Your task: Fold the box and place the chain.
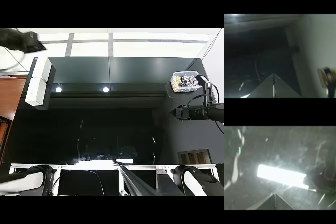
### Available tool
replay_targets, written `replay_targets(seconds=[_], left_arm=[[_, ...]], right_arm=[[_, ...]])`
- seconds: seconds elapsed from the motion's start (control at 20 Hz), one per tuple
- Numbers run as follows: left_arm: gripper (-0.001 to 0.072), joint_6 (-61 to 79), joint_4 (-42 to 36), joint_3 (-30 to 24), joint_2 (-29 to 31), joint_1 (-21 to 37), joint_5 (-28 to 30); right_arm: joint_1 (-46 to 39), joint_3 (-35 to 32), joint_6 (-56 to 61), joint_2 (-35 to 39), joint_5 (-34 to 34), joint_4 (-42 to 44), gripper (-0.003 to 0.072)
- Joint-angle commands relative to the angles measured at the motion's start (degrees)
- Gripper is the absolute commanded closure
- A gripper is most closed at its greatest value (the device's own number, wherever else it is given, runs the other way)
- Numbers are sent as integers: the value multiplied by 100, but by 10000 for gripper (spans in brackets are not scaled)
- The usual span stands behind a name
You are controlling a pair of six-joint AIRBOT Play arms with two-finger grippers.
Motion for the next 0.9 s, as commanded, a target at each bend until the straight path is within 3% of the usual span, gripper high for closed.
replay_targets(seconds=[0.0, 0.15, 0.25, 0.5, 0.85], left_arm=[[689, 94, 675, -2312, 1655, -931, 1794], [688, 90, 793, -4782, 3191, -946, 3226], [688, -354, 839, -5646, 3775, -671, 3585], [686, -334, 826, -5880, 3967, 87, 3453], [686, -337, 824, -5880, 3954, 142, 3425]], right_arm=[[0, 0, -350, 0, -1097, 39, 669], [0, 0, -348, 0, -1766, 42, 668], [0, 0, -348, 0, -1753, 39, 668], [0, 0, -348, 0, -1740, 42, 669], [0, 0, -348, 0, -1740, 42, 668]])
